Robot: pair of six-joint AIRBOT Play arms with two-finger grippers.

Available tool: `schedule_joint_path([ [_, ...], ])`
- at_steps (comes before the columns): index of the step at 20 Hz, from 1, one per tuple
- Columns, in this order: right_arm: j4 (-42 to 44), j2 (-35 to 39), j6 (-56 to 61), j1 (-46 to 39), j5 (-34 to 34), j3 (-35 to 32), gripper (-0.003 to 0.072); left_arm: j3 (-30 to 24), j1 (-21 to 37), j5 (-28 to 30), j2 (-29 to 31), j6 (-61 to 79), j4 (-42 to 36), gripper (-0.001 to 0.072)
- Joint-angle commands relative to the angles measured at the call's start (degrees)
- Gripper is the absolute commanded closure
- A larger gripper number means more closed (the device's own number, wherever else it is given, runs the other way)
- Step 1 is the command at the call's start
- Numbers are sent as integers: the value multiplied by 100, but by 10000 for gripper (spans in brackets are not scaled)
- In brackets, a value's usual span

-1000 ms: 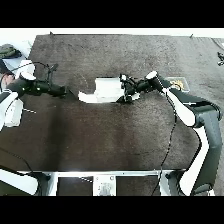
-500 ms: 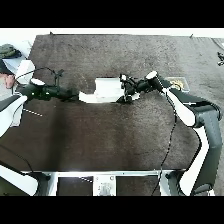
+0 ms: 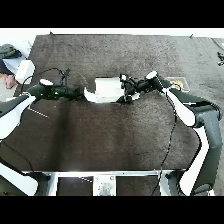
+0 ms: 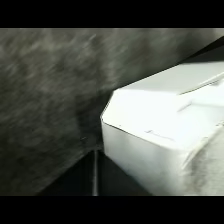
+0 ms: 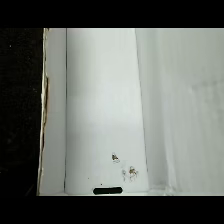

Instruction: Fold the box and place the chain.

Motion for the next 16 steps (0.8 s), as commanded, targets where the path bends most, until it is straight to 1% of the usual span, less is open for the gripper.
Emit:
schedule_joint_path([
  [1, -2, 4, 2, -2, 2, 4, 521, 236, -24, -348, -2, 74, -245, 394],
  [5, -2, 4, 2, -4, 2, 4, 521, 459, -59, -505, 2, 46, -238, 396],
  [10, 0, 4, 2, -4, 0, 4, 521, 483, -280, -299, 39, 37, -232, 396],
  [16, -2, 4, 2, -4, 2, 4, 521, 483, -317, -295, 61, -306, -203, 397],
])
